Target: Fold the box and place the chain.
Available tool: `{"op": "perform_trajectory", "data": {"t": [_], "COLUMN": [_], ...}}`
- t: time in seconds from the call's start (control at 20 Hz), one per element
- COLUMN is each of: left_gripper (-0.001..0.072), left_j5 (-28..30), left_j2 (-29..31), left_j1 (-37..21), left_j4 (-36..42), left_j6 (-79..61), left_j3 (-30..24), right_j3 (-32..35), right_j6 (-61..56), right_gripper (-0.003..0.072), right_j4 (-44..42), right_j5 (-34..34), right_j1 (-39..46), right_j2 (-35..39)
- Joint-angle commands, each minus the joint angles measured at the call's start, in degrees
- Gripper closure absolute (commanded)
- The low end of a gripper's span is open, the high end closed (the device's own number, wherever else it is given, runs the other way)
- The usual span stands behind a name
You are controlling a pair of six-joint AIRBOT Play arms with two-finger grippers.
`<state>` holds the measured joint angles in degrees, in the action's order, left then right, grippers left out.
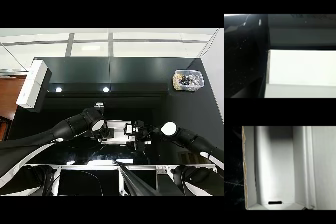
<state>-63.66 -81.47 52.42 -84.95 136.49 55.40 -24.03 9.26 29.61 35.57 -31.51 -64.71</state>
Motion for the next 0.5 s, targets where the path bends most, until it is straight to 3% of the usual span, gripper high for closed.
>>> {"op": "perform_trajectory", "data": {"t": [0.0,0.15,0.4,0.45], "left_gripper": [0.0484,0.0680,0.0681,0.0681], "left_j5": [0.00,0.20,-0.07,-0.07], "left_j2": [-0.15,-0.15,-0.15,-0.15], "left_j1": [-0.04,-0.04,-0.04,-0.04], "left_j4": [0.13,0.20,0.13,0.15], "left_j6": [0.26,0.20,-0.17,-0.17], "left_j3": [0.07,0.09,0.09,0.09], "right_j3": [0.00,0.00,0.00,0.00], "right_j6": [0.02,0.02,0.00,-0.68], "right_gripper": [0.0256,0.0256,0.0252,0.0194], "right_j4": [0.00,0.00,0.02,0.00], "right_j5": [-0.02,0.00,0.87,1.60], "right_j1": [-0.04,-0.04,-0.04,-0.04], "right_j2": [-0.02,-0.02,0.00,0.04]}}
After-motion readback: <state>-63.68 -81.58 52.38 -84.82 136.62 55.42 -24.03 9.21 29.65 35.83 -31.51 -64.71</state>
